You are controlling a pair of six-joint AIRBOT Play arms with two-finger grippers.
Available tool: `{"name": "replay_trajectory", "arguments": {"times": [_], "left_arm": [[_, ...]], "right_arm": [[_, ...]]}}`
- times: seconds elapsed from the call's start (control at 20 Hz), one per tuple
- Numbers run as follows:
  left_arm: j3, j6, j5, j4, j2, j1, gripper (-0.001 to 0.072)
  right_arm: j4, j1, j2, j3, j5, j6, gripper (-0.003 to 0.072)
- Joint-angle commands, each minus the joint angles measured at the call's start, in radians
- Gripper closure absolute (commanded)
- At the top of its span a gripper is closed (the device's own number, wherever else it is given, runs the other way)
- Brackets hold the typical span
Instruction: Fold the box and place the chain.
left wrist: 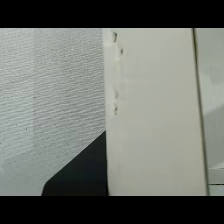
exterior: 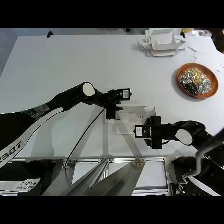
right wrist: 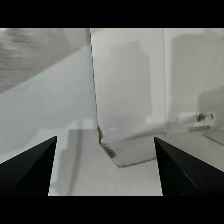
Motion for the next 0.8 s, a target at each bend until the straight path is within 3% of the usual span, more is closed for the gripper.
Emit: {"name": "replay_trajectory", "arguments": {"times": [0.0,0.35,0.75], "left_arm": [[0.000,0.000,0.000,-0.001,0.000,0.000,0.0698],[0.000,0.000,0.000,0.000,0.000,0.000,0.0698],[0.000,0.000,0.001,-0.001,0.000,0.000,0.0698]], "right_arm": [[-0.036,0.034,-0.002,-0.065,-0.185,-0.057,0.0012],[-0.066,0.018,-0.020,-0.065,-0.340,-0.055,0.0014],[-0.059,-0.057,0.009,0.029,-0.174,-0.028,0.0014]]}}
